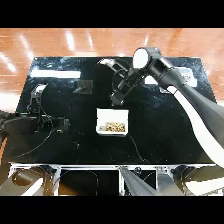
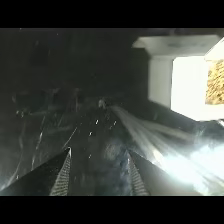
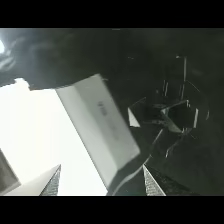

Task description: Fold the box and place the chain.

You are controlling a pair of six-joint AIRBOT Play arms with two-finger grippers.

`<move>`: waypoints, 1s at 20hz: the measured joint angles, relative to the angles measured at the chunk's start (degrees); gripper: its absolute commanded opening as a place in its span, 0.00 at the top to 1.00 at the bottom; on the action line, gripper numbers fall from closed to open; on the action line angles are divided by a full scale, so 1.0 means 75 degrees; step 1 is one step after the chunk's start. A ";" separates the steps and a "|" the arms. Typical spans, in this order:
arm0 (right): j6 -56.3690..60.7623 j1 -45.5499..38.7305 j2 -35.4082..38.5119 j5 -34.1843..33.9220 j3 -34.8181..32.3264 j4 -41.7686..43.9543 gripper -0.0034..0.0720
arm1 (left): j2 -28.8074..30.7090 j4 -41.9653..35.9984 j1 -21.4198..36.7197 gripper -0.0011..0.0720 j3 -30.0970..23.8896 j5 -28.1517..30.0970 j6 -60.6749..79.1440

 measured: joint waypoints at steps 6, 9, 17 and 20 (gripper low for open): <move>-0.0408 0.0309 -0.0172 0.0440 0.0073 0.0216 0.14 | -0.0012 -0.0169 -0.0044 0.35 -0.0017 -0.0449 0.0146; -0.0455 0.0350 -0.0189 0.0688 0.0026 0.0242 0.14 | -0.0041 -0.0201 -0.0122 0.35 -0.0017 -0.0752 0.0154; -0.0670 0.0545 -0.0195 0.0988 -0.0472 0.0090 0.14 | -0.0052 -0.0178 -0.0169 0.35 -0.0026 -0.1209 0.0175; -0.0781 0.0699 -0.0201 0.1014 -0.0571 -0.0323 0.14 | -0.0052 -0.0172 -0.0169 0.35 -0.0026 -0.1317 0.0172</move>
